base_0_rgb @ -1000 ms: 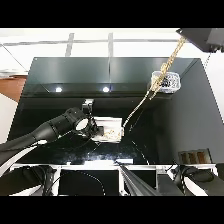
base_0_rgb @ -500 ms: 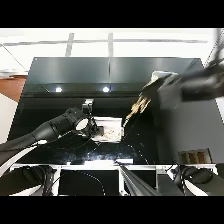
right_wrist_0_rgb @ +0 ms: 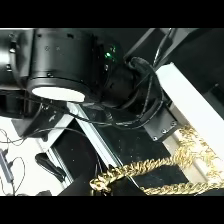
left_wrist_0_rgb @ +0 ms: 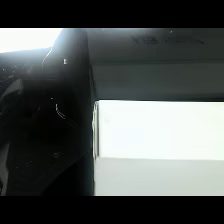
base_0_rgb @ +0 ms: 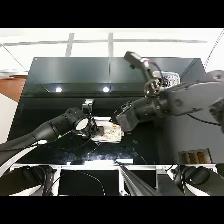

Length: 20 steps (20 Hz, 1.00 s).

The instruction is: Fold the box and place the chain.

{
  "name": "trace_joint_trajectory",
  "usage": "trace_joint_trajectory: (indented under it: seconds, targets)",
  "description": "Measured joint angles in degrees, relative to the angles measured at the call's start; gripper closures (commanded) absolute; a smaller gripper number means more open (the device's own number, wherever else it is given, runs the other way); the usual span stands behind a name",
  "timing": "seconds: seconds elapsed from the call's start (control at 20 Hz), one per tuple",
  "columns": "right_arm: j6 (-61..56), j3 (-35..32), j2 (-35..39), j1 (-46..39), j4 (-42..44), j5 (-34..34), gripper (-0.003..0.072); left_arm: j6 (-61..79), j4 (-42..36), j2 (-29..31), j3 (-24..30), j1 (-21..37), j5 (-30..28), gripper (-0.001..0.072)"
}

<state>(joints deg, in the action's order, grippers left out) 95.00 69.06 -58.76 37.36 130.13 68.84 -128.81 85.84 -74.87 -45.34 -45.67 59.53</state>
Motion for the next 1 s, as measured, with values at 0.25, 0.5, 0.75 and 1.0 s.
trace_joint_trajectory:
  seconds: [0.25, 0.5, 0.75, 1.0]
  targets:
    - [-0.02, -0.24, -3.26, 0.39, -1.07, -0.72, 0.0153, 0.07, -0.02, 0.0, -0.02, 0.0, 0.63, 0.0675]
    - [-0.28, -0.28, -1.92, -8.41, -6.32, 1.9, 0.0153, 0.04, 0.0, 0.0, 0.0, 0.0, 0.9, 0.0675]
    - [-9.73, -5.95, -1.49, -19.67, -26.18, -5.35, -0.0011, 0.02, 0.0, 0.0, 0.0, 0.0, 0.9, 0.0675]
    - [-20.92, -12.87, -7.93, -24.22, -36.59, -22.1, -0.001, 0.02, 0.07, 0.0, 0.0, 0.0, 0.85, 0.0676]
